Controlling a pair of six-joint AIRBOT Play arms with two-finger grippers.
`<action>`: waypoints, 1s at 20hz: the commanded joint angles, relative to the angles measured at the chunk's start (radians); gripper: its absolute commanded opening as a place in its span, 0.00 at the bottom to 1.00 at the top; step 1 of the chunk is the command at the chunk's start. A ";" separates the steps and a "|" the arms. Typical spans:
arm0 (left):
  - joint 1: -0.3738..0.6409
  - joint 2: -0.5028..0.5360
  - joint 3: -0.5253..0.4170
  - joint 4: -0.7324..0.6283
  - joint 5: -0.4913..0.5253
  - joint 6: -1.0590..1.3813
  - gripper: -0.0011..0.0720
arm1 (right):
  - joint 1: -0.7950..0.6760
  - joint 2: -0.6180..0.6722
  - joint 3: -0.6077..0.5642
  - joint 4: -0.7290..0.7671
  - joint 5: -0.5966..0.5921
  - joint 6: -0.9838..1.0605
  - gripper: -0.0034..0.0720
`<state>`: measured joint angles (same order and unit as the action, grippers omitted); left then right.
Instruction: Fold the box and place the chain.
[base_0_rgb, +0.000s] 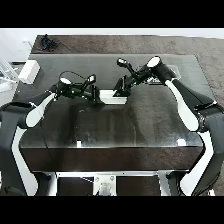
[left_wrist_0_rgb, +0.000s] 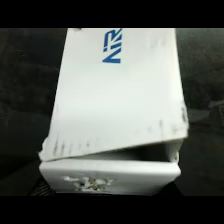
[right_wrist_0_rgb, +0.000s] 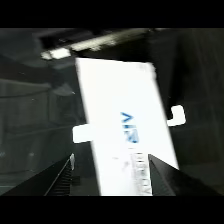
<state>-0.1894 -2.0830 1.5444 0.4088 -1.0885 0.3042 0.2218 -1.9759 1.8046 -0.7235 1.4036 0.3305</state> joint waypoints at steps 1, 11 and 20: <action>0.001 0.002 0.000 0.010 -0.011 0.010 0.50 | -0.007 0.000 0.019 -0.018 -0.032 -0.003 0.76; 0.001 0.002 0.000 0.010 -0.011 0.010 0.50 | -0.008 0.000 0.019 -0.067 -0.080 -0.002 0.63; 0.001 0.002 0.000 0.010 -0.001 0.007 0.50 | 0.026 0.000 0.018 -0.151 -0.087 0.005 0.55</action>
<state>-0.1883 -2.0823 1.5444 0.4175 -1.0943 0.3134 0.2325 -1.9743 1.8233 -0.8261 1.3197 0.3283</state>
